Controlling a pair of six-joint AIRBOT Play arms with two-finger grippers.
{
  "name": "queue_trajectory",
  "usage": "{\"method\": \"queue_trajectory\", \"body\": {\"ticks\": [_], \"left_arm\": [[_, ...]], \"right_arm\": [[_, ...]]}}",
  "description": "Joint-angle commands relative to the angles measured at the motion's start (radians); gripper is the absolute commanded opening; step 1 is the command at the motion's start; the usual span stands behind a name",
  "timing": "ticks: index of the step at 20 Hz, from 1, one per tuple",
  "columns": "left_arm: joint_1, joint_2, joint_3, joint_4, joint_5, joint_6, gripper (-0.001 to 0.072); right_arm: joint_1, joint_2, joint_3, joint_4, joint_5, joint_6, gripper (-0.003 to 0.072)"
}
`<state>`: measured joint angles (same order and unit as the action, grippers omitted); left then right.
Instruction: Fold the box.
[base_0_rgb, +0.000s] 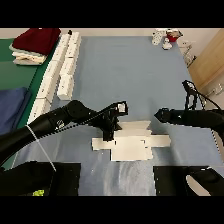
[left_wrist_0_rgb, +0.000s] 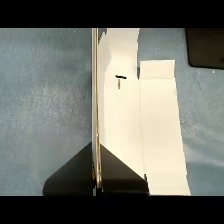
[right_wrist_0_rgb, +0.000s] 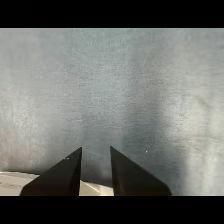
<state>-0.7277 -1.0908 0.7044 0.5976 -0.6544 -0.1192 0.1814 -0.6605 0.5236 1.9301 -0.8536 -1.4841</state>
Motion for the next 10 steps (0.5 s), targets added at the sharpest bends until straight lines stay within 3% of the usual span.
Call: {"method": "queue_trajectory", "body": {"ticks": [1, 6, 10], "left_arm": [[-0.035, 0.019, -0.024, 0.011, 0.072, 0.004, 0.0008], [-0.033, 0.017, -0.029, 0.017, 0.007, 0.003, 0.0013], [-0.033, -0.024, -0.039, 0.016, 0.032, 0.001, 0.0013]], "right_arm": [[0.001, 0.000, 0.001, 0.002, 0.000, -0.001, 0.0264], [0.001, 0.000, 0.001, 0.003, 0.019, -0.001, 0.0264], [0.001, 0.000, 0.001, 0.004, 0.031, -0.001, 0.0264]]}}
